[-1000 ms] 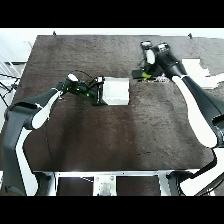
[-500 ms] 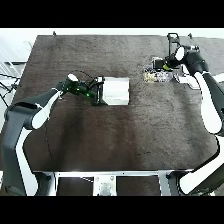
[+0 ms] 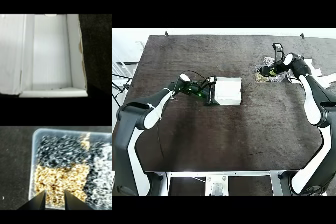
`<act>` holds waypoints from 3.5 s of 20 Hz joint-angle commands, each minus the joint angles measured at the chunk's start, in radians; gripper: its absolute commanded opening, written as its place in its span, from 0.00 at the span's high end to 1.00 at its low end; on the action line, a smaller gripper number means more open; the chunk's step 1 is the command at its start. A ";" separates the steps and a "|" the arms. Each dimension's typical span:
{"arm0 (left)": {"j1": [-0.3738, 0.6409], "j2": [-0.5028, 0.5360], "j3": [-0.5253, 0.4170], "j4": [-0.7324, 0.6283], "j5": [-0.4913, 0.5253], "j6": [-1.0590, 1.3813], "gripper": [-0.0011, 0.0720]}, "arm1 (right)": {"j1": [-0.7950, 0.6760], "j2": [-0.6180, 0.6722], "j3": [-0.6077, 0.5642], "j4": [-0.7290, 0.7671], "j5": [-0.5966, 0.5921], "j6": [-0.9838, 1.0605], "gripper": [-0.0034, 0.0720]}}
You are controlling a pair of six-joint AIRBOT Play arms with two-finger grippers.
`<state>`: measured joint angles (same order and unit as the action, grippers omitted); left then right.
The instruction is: Fold the box and place the chain.
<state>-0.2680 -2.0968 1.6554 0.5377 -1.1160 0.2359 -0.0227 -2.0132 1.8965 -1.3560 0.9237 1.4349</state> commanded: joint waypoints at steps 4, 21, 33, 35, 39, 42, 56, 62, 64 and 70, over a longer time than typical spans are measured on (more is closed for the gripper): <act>0.000 0.000 0.000 0.000 0.000 0.000 0.26 | -0.004 -0.024 0.005 0.028 0.027 -0.026 0.77; 0.000 0.000 0.000 0.000 0.000 0.000 0.26 | -0.001 0.348 0.044 -0.008 0.046 -0.109 0.94; 0.000 0.000 0.000 0.000 0.000 0.000 0.26 | 0.083 0.602 0.044 -0.005 0.166 -0.164 0.94; 0.000 0.000 0.000 0.000 0.000 0.000 0.26 | 0.113 0.618 0.044 -0.005 0.255 -0.165 0.94; 0.000 0.000 0.000 0.000 0.000 0.000 0.26 | 0.215 0.622 0.038 -0.005 0.378 -0.165 0.94; 0.000 0.000 0.000 0.000 0.000 0.000 0.26 | 0.309 0.622 0.013 -0.005 0.394 -0.165 0.94; 0.000 0.000 0.000 0.000 0.000 0.000 0.26 | 0.501 0.610 -0.420 0.146 0.075 -0.157 0.94; 0.000 0.000 0.000 0.000 0.000 0.000 0.26 | 0.514 0.495 -0.611 0.266 -0.274 -0.165 0.94; 0.000 0.000 0.000 0.000 0.000 0.000 0.26 | 0.521 0.433 -0.611 0.283 -0.283 -0.164 0.94; 0.000 0.000 0.000 0.000 0.000 0.000 0.26 | 0.477 0.426 -0.606 0.264 -0.380 -0.221 0.94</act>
<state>-0.2680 -2.0968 1.6554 0.5381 -1.1156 0.2363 0.4778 -1.5837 1.2938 -1.0939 0.6231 1.2366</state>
